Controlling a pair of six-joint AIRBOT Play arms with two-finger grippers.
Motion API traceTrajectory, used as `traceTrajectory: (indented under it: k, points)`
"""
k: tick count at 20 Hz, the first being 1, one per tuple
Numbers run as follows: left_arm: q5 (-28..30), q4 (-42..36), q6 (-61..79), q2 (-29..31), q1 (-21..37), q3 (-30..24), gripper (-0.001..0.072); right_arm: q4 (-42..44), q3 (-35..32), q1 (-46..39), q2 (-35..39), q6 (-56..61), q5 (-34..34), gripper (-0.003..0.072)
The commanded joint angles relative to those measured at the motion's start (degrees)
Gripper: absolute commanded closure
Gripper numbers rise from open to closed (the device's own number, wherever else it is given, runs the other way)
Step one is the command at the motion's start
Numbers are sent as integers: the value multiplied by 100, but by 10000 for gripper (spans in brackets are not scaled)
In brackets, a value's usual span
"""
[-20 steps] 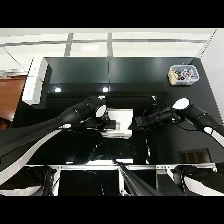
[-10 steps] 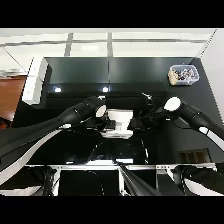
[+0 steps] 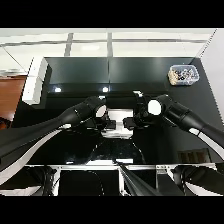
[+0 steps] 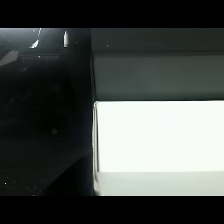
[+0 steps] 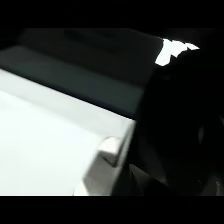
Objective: Fold the box and place the chain.
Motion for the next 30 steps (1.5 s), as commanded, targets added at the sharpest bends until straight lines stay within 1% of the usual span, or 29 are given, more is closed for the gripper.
traceTrajectory:
  k: [1, 7, 11, 20, 21, 26, 27, 28, 30]
  points:
    - [13, 11, 2, -2, 2, 2, 682, -514, 133, 179, -162, 800, 262, 381]
    - [7, 11, 2, -2, 0, 2, 682, -1154, 170, 525, -302, 1729, 264, 381]
    - [13, 31, 17, -2, 2, 2, 682, -1355, 308, 634, -367, 2015, 262, 382]
    - [15, 26, 17, -2, 0, 2, 682, -1187, 313, 697, -713, 2304, 319, 392]
    - [11, 24, 15, -2, 0, 2, 682, -1139, 313, 697, -750, 2302, 332, 441]
    - [11, 24, 17, -2, 0, 2, 682, -1062, 313, 697, -769, 2343, 330, 452]
    - [13, 24, 17, -2, 0, 2, 682, -1062, 313, 697, -769, 2365, 330, 580]
    - [13, 24, 17, -2, 0, 2, 682, -1060, 313, 697, -769, 2365, 313, 668]
    - [11, 24, 17, -2, 0, 2, 682, -1032, 313, 697, -772, 2396, 306, 669]
